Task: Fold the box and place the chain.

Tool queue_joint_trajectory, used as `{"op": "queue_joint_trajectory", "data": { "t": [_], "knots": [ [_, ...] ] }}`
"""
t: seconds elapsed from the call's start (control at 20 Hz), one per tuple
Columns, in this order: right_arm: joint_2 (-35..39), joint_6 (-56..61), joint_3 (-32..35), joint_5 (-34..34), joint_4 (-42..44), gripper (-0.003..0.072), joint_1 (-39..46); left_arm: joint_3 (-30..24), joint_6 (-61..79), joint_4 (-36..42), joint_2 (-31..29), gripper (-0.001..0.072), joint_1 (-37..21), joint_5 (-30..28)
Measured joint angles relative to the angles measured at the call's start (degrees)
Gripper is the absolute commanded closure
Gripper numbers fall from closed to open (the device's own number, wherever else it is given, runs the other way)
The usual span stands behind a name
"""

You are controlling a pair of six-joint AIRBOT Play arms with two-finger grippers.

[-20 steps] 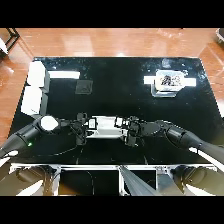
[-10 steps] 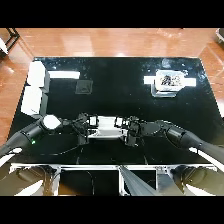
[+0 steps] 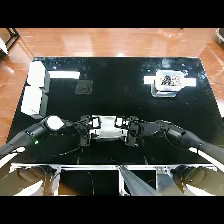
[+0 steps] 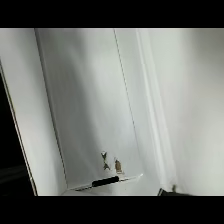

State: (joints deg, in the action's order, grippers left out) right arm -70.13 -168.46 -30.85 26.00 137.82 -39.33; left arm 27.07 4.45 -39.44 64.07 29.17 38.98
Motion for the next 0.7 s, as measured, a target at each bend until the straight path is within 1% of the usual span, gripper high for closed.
{"op": "queue_joint_trajectory", "data": {
  "t": [0.05, 0.1, 0.15, 0.2, 0.25, 0.3, 0.35, 0.4, 0.5, 0.55, 0.7],
  "knots": [
    [0.0, -0.02, 0.0, 0.0, -0.02, 0.0436, 0.0, 0.0, -0.09, -0.02, 0.0, 0.0379, 0.02, 0.02],
    [0.0, 0.0, 0.0, 0.0, -0.02, 0.0437, 0.0, 0.0, -0.04, -0.09, 0.0, 0.0384, 0.04, 0.07],
    [0.0, 0.0, 0.0, 0.0, -0.02, 0.0436, 0.0, 0.0, -0.02, -0.11, 0.02, 0.0336, 0.07, 0.17],
    [0.0, 0.02, 0.0, 0.0, 0.0, 0.0436, 0.0, 0.0, 0.0, -0.09, 0.02, 0.0307, 0.07, 0.17],
    [0.0, 0.02, 0.0, 0.0, -0.02, 0.0436, 0.0, 0.0, 0.0, -0.09, 0.02, 0.0308, 0.07, 0.15],
    [0.0, 0.02, 0.0, 0.0, -0.02, 0.0436, 0.0, 0.0, 0.0, -0.09, 0.02, 0.0365, 0.07, 0.15],
    [0.0, 0.02, 0.0, 0.0, -0.02, 0.0436, 0.0, 0.02, -0.04, -0.2, -0.02, 0.0598, 0.07, 0.15],
    [0.0, 0.04, 0.0, 0.0, 0.0, 0.0436, 0.0, 0.13, -0.15, -0.87, -0.26, 0.0684, 0.02, 0.35],
    [0.0, 0.15, 0.0, 0.02, 0.02, 0.0437, 0.0, 0.79, -2.82, -4.68, -1.88, 0.0684, -0.68, 0.9],
    [0.0, 0.2, 0.0, 0.09, 0.02, 0.0437, 0.0, 1.27, -5.95, -7.76, -3.43, 0.0684, -1.57, 1.14],
    [0.0, 0.17, 0.0, 0.2, 0.0, 0.0436, 0.0, 2.6, -18.23, -14.62, -10.23, 0.0684, -6.67, 2.03]
  ]
}}
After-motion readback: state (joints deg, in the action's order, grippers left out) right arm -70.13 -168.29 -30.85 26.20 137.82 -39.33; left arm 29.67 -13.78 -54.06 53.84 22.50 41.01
